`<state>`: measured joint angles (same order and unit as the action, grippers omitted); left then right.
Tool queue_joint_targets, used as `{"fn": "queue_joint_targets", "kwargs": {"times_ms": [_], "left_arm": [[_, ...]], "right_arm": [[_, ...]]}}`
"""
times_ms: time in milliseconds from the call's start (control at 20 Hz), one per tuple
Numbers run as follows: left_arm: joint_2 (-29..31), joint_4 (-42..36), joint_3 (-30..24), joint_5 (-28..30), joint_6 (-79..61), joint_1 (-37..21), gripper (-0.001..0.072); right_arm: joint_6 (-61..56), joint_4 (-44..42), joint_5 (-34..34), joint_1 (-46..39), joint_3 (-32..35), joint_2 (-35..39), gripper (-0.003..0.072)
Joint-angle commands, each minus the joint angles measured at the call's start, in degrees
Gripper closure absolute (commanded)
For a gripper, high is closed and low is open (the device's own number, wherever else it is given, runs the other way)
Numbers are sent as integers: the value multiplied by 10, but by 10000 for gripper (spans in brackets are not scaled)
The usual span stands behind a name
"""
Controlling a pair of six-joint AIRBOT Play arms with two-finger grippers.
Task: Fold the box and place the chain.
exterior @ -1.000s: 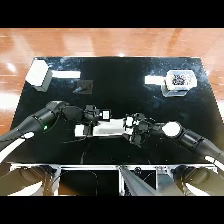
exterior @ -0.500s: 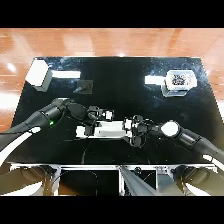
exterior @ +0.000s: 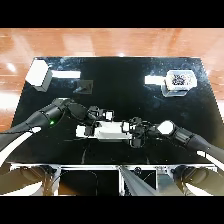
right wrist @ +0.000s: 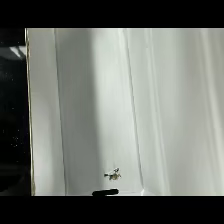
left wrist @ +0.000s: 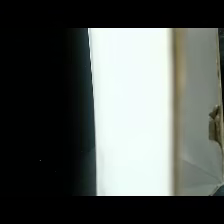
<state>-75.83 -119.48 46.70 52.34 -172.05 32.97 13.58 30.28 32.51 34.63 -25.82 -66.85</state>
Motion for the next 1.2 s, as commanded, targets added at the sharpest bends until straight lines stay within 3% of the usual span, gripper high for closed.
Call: {"fn": "queue_joint_targets", "kwargs": {"times_ms": [0, 200, 300, 500, 550, 600, 950, 1000, 1050, 1150], "left_arm": [[-1, 0, 1, 0, 1, 0, 693], [-1, 1, 1, 0, 1, 0, 692], [-1, 0, 1, 0, 2, 0, 692], [-1, 0, 1, 0, 2, 0, 692], [-1, 0, 1, 0, 2, 0, 692], [-1, 0, 1, 0, 2, 0, 692], [-1, 0, 1, 0, 2, 0, 692], [-1, 0, 1, 1, 2, 0, 692], [-1, 0, 1, 2, 2, 0, 692], [-1, 0, 1, 2, 9, 0, 692]], "right_arm": [[10, -13, -6, 5, 0, -8, -29], [10, -14, -7, 5, 0, -8, -27], [10, -14, -7, 5, 0, -8, 69], [10, -13, -7, 5, 0, -8, 72], [10, -13, -7, 5, 0, -8, 183], [10, -13, -7, 5, 0, -8, 235], [10, -13, -8, 5, 0, -8, 234], [10, -13, -8, 5, 0, -8, 168], [10, -13, -9, 5, 0, -8, 49], [10, -13, -8, 5, 0, -8, 59]]}}
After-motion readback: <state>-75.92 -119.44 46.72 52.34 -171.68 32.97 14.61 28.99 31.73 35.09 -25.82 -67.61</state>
